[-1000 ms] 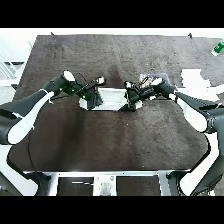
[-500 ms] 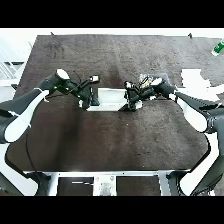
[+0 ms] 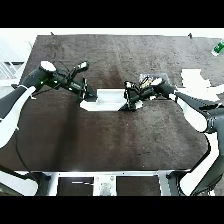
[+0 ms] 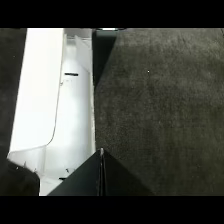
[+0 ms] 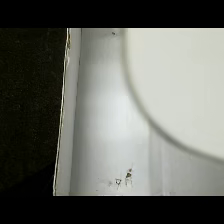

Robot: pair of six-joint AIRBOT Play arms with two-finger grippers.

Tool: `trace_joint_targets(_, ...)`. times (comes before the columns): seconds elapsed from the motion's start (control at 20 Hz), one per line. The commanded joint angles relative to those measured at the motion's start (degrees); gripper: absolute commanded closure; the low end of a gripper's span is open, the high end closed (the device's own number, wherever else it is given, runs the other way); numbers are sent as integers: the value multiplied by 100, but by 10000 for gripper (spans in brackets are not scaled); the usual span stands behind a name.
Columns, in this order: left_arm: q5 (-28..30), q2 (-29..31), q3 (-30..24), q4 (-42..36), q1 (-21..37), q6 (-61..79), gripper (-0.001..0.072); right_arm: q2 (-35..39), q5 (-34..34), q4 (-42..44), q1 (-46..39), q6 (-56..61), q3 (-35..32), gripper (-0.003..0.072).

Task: Fold the box and place the chain.

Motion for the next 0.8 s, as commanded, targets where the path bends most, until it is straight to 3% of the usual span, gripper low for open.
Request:
trace_joint_targets(0.0,597,55,-125,-13,44,-1394,700,0,4,-2,-2,-4,2,192)
trace_joint_targets(0.15,962,101,-271,7,44,-2446,701,0,4,-2,-2,-4,2,192)
trace_joint_targets(0.35,2107,887,-1045,116,323,-3613,700,0,4,-2,-2,-4,2,192)
trace_joint_targets(0.6,1515,1255,-1401,745,1185,-4927,700,0,4,-2,0,-4,2,192)
trace_joint_targets(0.75,1615,1252,-1598,754,1386,-5278,699,0,4,-2,-2,-4,2,192)
